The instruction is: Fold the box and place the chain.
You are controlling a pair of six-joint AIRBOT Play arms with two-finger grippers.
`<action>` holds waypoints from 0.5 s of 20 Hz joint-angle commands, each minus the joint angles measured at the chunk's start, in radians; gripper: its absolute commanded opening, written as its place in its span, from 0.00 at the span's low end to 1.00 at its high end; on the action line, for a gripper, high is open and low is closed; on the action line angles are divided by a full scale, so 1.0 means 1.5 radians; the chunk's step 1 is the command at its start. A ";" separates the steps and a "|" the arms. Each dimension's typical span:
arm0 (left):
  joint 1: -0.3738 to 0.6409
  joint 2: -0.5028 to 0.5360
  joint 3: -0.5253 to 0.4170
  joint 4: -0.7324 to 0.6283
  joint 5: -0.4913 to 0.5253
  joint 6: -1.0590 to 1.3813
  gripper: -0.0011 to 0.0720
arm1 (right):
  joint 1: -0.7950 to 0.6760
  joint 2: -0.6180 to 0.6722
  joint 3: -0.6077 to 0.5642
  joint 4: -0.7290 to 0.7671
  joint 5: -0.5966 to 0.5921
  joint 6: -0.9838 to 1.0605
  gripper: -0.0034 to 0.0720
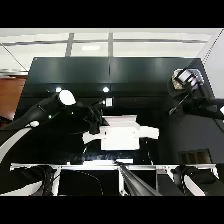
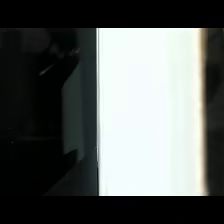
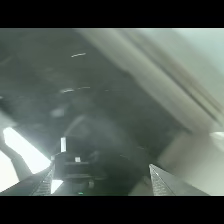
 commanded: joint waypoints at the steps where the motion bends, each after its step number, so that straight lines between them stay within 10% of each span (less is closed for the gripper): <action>1: -0.020 0.003 -0.069 0.023 0.114 0.048 0.05 | -0.001 -0.001 -0.086 0.160 0.012 -0.165 1.00; 10: -0.020 0.003 -0.089 0.011 0.121 0.052 0.05 | 0.153 -0.002 -0.247 0.262 -0.060 -0.365 1.00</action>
